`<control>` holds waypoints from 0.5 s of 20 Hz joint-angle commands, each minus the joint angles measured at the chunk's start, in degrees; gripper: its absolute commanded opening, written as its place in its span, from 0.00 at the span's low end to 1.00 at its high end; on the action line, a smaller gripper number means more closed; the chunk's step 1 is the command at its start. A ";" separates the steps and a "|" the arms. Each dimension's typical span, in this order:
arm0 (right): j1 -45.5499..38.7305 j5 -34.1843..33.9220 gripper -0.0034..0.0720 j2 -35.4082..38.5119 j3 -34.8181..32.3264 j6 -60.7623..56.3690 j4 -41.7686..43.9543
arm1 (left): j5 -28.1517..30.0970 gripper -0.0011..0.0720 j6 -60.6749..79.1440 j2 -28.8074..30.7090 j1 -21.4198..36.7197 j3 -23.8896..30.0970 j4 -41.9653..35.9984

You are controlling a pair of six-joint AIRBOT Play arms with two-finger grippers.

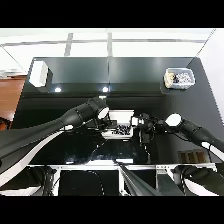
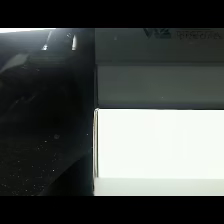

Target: Fold the box and place the chain.

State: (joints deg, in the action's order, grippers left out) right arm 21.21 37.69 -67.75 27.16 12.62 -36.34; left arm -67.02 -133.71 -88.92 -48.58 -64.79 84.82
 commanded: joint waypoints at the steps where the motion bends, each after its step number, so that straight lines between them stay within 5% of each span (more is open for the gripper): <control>1: -0.02 0.92 0.06 -0.48 0.11 -2.54 -1.97 | 0.09 0.05 0.00 0.00 0.00 0.00 -0.02; 10: -0.17 2.27 0.06 7.54 0.11 -17.35 -13.20 | 0.09 0.05 0.00 0.00 0.00 0.00 -0.04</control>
State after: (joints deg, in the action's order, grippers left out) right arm 21.06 39.92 -63.92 27.16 0.60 -46.85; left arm -66.92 -133.73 -88.92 -48.58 -64.79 84.79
